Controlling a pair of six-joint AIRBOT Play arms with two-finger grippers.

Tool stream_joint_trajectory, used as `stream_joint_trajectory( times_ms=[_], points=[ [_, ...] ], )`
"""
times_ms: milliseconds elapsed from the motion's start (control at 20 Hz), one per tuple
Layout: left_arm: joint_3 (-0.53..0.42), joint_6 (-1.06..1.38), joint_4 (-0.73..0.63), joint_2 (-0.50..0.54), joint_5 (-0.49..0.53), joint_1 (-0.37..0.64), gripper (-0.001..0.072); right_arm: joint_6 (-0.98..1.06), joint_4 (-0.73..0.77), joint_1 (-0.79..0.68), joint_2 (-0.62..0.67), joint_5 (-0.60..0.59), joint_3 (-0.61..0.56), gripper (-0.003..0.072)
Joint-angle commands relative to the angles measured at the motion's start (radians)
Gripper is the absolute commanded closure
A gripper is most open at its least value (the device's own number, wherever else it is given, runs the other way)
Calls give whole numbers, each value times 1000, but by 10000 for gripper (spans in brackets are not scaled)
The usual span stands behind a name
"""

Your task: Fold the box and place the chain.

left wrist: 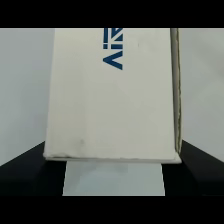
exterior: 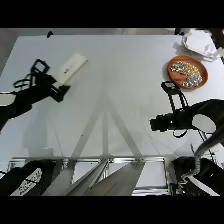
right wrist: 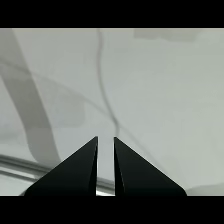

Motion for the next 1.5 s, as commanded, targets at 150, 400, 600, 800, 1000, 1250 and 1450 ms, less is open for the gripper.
stream_joint_trajectory(
  times_ms=[150, 400, 600, 800, 1000, 1250, 1450],
  points=[
    [0, -348, 367, 2, -34, 315, 708, -4, -21, 1, 0, -66, 0, 570],
    [0, -594, 622, -56, -106, 394, 701, -5, -28, 1, 0, -80, 0, 570],
    [0, -594, 668, -58, -124, 405, 620, -5, -29, 1, 0, -79, 0, 569],
    [0, -594, 681, -62, -160, 405, 620, -5, -30, 1, 0, -77, 0, 570],
    [0, -594, 682, -63, -166, 405, 454, -5, -31, 1, -5, -73, 0, 570],
    [0, -585, 700, -69, -202, 405, 359, -5, -30, 1, -7, -71, 0, 570],
    [0, -587, 719, -128, -260, 405, 254, -5, -29, 1, -7, -61, 0, 569]
  ],
)
